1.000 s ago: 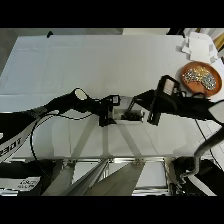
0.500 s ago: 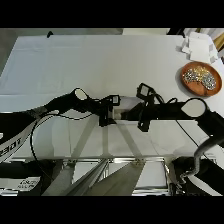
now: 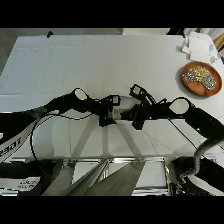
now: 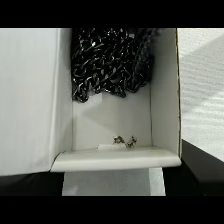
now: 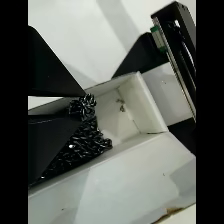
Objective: Fold the box and place the chain.
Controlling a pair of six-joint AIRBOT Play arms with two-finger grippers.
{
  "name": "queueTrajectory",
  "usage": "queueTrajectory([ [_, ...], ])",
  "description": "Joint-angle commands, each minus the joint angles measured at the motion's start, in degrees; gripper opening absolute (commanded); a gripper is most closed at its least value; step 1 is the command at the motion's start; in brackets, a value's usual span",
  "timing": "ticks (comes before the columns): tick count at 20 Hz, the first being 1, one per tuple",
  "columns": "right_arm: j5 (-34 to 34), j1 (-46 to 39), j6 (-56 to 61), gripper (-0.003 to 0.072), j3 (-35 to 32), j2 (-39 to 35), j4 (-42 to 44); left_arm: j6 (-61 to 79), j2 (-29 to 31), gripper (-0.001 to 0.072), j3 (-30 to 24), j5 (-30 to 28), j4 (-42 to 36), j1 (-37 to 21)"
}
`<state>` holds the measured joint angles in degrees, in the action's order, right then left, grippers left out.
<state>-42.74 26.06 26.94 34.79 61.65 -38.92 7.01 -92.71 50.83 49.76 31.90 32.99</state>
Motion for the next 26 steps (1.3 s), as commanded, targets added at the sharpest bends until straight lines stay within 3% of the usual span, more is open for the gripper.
queueTrajectory([
  [1, 3.41, 0.07, 1.75, 0.0058, -0.02, 1.51, 4.92, 0.02, 0.02, 0.0272, -0.02, 0.0, 0.02, -0.04],
  [3, 3.34, 0.04, 1.75, 0.0067, -0.02, 1.51, 5.81, 0.02, 0.04, 0.0272, -0.02, 0.0, 0.0, -0.04],
  [5, 2.47, -0.02, 1.81, 0.0201, -0.02, 1.44, 5.79, 0.02, 0.04, 0.0272, -0.02, -0.02, 0.02, -0.04],
  [6, 2.1, -0.37, 1.84, 0.0226, -0.02, 1.25, 5.81, 0.02, 0.02, 0.0272, -0.02, 0.0, 0.02, -0.04],
  [11, -0.7, -6.75, 6.95, 0.0226, 0.0, -6.84, 2.62, 0.02, 0.02, 0.0272, -0.02, -0.02, 0.02, -0.04],
  [13, -5.55, -10.05, 9.6, 0.0222, 0.0, -12.92, -3.54, 0.02, 0.02, 0.0272, -0.02, -0.02, 0.02, -0.04],
  [16, -16.41, -14.21, 18.71, 0.0212, 0.0, -21.66, -19.45, 0.02, 0.02, 0.0272, -0.02, 0.0, 0.02, -0.04],
  [18, -25.03, -15.8, 23.65, 0.0106, -0.02, -25.09, -30.69, 0.02, 0.02, 0.0272, -0.02, -0.02, 0.02, -0.04],
  [20, -31.74, -16.96, 25.14, 0.0092, -0.04, -25.88, -35.01, 0.02, 0.02, 0.0272, -0.02, -0.02, 0.02, -0.04],
  [25, -21.44, -17.09, 25.11, 0.0089, -3.45, -25.77, -34.01, 0.02, 0.02, 0.0272, -0.02, 0.0, 0.0, -0.04],
  [26, -19.06, -17.09, 25.11, 0.0043, -4.5, -25.66, -33.75, 0.02, 0.02, 0.0272, -0.02, -0.02, 0.0, -0.04],
])
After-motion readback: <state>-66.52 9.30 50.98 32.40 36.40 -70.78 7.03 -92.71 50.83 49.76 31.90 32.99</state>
